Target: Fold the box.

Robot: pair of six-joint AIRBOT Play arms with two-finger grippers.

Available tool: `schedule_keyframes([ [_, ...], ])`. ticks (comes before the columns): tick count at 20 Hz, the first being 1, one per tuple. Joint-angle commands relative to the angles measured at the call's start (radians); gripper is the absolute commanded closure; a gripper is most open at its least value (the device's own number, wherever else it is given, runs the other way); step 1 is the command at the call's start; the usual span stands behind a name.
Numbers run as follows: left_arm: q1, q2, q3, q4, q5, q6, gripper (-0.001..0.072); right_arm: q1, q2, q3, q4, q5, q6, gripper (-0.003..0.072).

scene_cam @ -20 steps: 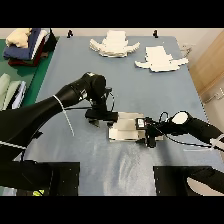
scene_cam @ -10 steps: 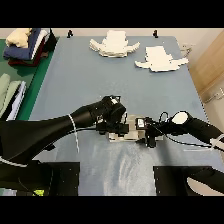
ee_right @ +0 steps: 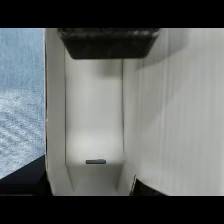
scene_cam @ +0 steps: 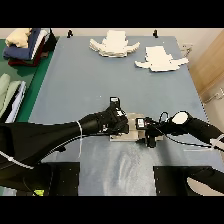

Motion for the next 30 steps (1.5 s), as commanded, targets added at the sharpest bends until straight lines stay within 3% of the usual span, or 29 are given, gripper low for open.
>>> schedule_keyframes([
  [1,-0.034,-0.021,-0.001,0.032,0.032,-0.036,0.0695,0.000,-0.001,0.000,0.000,0.000,-0.002,0.0196],
  [9,-0.043,-0.010,0.010,0.041,-0.002,-0.013,0.0690,0.000,-0.001,0.000,0.000,0.000,-0.002,0.0196],
  [11,-0.033,0.014,0.024,0.034,-0.032,0.001,0.0327,0.000,-0.001,0.000,0.000,0.000,-0.002,0.0196],
  [14,-0.005,0.047,0.024,0.034,-0.095,0.015,0.0327,0.000,-0.001,0.000,0.000,0.000,-0.002,0.0196],
  [20,0.035,0.052,0.023,0.005,-0.109,0.069,0.0329,0.000,-0.001,0.000,0.000,0.000,-0.002,0.0196],
  [22,0.040,0.051,0.020,0.003,-0.109,0.069,0.0426,0.000,-0.001,0.000,0.000,0.000,-0.002,0.0196],
  [29,0.036,0.037,0.010,-0.041,-0.105,0.068,0.0437,0.000,-0.001,0.000,0.000,0.000,-0.002,0.0196],
  [30,0.035,0.032,0.009,-0.048,-0.105,0.069,0.0649,0.000,-0.001,0.000,0.000,0.000,-0.002,0.0196],
])
